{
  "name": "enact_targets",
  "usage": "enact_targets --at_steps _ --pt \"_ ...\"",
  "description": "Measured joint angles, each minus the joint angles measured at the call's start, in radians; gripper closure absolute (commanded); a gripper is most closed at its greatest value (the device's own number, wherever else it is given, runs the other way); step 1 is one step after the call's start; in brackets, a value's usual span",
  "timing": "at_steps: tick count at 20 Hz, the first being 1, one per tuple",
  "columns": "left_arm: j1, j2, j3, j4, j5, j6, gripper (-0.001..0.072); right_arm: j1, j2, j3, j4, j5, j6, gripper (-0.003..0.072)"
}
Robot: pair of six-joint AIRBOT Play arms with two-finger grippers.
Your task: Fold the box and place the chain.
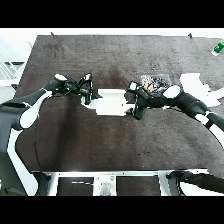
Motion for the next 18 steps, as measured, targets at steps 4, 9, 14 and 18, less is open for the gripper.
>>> enact_targets --at_steps 4,9,14,18 --pt "0.000 0.000 0.000 0.000 0.000 0.000 0.0691 0.050 -0.035 -0.017 -0.050 -0.064 0.010 0.0116" --pt "0.000 0.000 0.000 0.000 0.000 0.000 0.0691 0.067 -0.080 -0.022 -0.072 -0.107 0.011 0.0116" --pt "0.000 0.000 0.000 0.000 0.000 0.000 0.0690 0.088 -0.101 -0.024 -0.078 -0.160 -0.024 0.0116" --pt "0.000 0.000 0.000 0.000 0.000 0.000 0.0691 0.101 -0.108 -0.027 -0.079 -0.209 -0.054 0.0116"
